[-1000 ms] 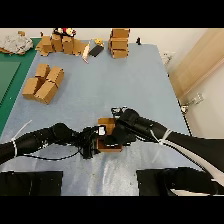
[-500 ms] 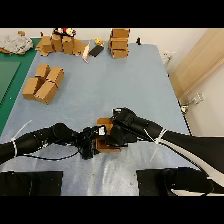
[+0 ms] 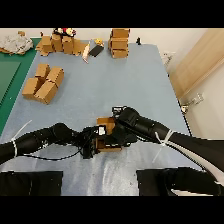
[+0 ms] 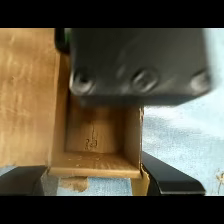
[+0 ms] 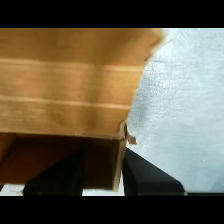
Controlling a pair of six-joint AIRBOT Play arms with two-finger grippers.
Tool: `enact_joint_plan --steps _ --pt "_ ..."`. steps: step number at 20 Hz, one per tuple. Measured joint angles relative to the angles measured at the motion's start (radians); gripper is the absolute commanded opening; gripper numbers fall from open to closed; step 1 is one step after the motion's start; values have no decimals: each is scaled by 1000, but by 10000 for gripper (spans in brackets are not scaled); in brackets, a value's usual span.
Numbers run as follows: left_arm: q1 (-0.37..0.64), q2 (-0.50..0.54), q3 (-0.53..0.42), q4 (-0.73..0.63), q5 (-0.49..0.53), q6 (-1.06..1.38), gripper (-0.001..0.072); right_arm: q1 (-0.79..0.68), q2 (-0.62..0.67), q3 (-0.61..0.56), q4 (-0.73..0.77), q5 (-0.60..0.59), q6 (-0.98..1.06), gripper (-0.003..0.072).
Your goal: Fold the box.
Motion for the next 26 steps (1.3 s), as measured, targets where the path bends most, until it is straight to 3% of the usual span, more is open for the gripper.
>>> enact_joint_plan --steps 7,9,14,15,18,20,22,26 --pt "0 0 0 2 -4 0 518 -14 53 0 -31 -76 3 337" --pt "0 0 0 2 -4 0 518 -17 77 0 -42 -87 3 228" --pt "0 0 0 3 -5 0 518 -50 185 -2 -68 -89 -20 221" --pt "0 0 0 3 -6 0 518 -68 207 -2 -60 -85 -33 199" --pt "0 0 0 3 -5 0 518 -148 268 -21 -55 -65 -92 6" --pt "0 0 0 3 -5 0 518 -237 295 -61 -15 -22 -155 4" --pt "0 0 0 3 -5 0 518 -373 302 -116 79 53 -280 4" --pt "0 0 0 2 -5 0 518 -699 188 -196 526 147 -750 4"
